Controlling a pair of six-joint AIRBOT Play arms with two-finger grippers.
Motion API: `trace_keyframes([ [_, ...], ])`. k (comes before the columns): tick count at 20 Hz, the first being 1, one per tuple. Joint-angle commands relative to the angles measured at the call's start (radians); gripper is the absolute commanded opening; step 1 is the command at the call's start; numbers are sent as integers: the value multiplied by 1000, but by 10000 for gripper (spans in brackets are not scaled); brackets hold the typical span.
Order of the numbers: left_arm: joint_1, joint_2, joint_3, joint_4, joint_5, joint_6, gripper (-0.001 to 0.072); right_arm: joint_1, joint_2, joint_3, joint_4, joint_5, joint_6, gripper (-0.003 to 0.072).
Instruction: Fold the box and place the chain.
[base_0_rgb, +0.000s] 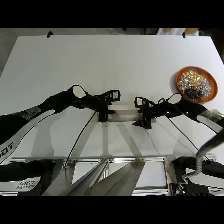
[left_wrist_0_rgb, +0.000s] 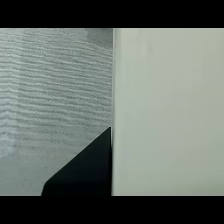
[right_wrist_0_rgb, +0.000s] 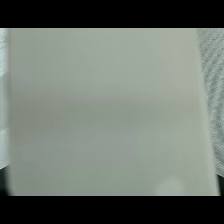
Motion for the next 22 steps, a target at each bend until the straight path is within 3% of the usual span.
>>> trace_keyframes([
  [1,0,0,0,0,0,0,9,0,-1,-1,-4,2,2,398],
  [6,0,0,0,0,0,0,9,0,0,0,-3,50,6,399],
  [22,-1,0,0,-13,1,0,9,0,0,0,-3,51,6,399],
])
